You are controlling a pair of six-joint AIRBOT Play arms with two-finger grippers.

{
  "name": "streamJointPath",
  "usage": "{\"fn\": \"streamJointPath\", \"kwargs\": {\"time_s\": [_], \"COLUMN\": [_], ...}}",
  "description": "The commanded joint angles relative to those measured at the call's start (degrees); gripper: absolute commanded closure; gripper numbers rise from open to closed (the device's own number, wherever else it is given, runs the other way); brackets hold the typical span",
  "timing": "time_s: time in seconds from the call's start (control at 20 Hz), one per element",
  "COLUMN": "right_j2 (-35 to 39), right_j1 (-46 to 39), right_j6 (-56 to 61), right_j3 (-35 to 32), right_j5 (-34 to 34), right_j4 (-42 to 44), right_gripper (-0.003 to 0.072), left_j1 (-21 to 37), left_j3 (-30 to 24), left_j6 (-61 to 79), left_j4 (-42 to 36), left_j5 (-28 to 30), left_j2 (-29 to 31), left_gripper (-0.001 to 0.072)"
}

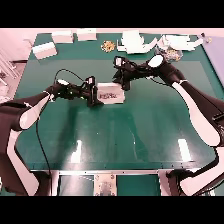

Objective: Fold the box and place the chain.

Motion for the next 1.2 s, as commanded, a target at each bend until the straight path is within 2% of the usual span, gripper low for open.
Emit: {"fn": "streamJointPath", "kwargs": {"time_s": [0.0, 0.65, 1.15], "right_j2": [-0.31, -0.33, -2.47], "right_j1": [0.00, 0.00, 0.00], "right_j6": [0.00, 3.48, 3.48], "right_j3": [0.04, 1.31, 1.29], "right_j5": [4.98, 11.72, 11.54], "right_j4": [-0.04, -0.02, -0.07], "right_gripper": [0.0491, 0.0490, 0.0492], "left_j1": [0.02, 0.02, 0.02], "left_j3": [0.00, 0.00, 0.00], "left_j6": [0.00, 0.00, 0.00], "left_j4": [0.02, 0.02, 0.02], "left_j5": [0.02, 0.02, 0.00], "left_j2": [0.02, 0.02, 0.02], "left_gripper": [0.0196, 0.0196, 0.0196]}}
